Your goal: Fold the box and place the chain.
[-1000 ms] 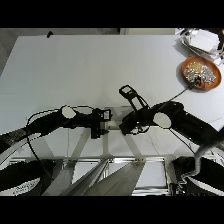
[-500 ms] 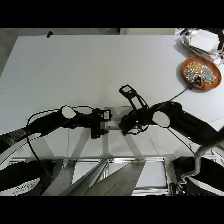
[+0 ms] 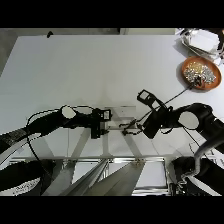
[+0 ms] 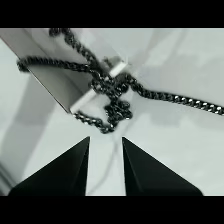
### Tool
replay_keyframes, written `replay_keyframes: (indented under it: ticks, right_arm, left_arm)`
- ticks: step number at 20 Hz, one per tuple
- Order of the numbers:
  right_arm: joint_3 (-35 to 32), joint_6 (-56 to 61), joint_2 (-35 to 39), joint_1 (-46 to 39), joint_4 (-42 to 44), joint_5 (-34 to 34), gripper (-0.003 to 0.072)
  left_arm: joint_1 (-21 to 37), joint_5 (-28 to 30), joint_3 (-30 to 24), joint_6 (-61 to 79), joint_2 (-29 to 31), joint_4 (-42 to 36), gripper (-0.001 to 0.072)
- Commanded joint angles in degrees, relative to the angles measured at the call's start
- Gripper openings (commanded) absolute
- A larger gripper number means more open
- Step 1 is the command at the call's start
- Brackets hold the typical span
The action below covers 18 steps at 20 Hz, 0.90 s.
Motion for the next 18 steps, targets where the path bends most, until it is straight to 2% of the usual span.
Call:
replay_keyframes:
  ticks: [1, 2, 8, 13, 14, 17, 18]
  right_arm:
    - [-8.0, -15.9, 0.5, -1.4, 0.7, -6.9, 0.0486]
    - [-9.3, -17.9, 0.2, -1.4, 0.7, -8.2, 0.0590]
    - [-10.4, -20.6, -4.1, -1.0, 2.8, -16.9, 0.0586]
    - [-10.4, -26.4, -7.6, 2.3, 6.5, -18.0, 0.0567]
    - [-10.4, -26.4, -8.3, 2.3, 6.5, -18.6, 0.0532]
    - [-10.4, -25.9, -9.5, 2.3, 6.5, -20.2, 0.0490]
    - [-10.4, -25.9, -9.7, 2.3, 6.5, -20.3, 0.0434]
  left_arm:
    - [0.0, 0.0, 0.0, 0.0, 0.0, 0.0, 0.0137]
    - [0.0, 0.0, 0.0, 0.0, 0.0, 0.0, 0.0137]
    - [-0.1, 0.0, 0.0, 0.0, 0.0, 0.0, 0.0137]
    - [-0.1, 0.0, 0.0, 0.0, 0.0, 0.0, 0.0137]
    - [-0.1, 0.0, 0.0, 0.0, 0.0, 0.0, 0.0137]
    - [-0.1, 0.0, 0.0, 0.0, 0.0, 0.0, 0.0137]
    - [-0.1, 0.0, 0.0, 0.0, 0.0, 0.0, 0.0137]
